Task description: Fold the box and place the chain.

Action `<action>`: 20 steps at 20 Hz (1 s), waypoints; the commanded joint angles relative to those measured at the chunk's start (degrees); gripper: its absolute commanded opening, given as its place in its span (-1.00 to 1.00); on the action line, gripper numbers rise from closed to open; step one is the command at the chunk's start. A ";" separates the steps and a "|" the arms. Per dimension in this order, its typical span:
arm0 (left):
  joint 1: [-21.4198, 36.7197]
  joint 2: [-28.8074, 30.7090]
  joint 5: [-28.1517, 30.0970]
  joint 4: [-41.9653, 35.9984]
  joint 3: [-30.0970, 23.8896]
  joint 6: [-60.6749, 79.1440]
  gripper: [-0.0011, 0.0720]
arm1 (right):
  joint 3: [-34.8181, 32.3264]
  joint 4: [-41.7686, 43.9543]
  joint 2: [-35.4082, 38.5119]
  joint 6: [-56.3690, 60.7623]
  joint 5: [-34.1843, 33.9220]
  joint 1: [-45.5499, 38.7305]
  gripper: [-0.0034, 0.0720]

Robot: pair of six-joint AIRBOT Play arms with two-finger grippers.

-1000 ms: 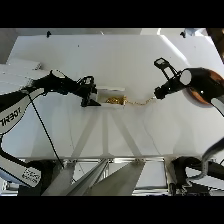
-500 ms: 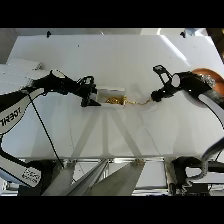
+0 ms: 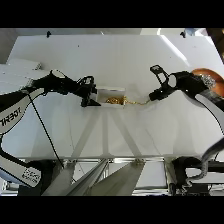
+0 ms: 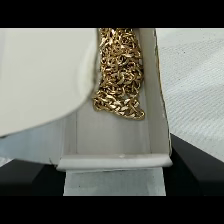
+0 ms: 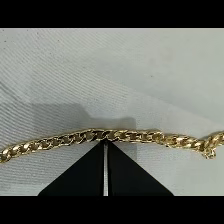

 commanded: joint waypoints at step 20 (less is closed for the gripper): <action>0.04 0.02 0.02 0.00 0.02 0.02 0.39 | 0.02 19.87 6.64 -44.65 3.15 7.08 0.19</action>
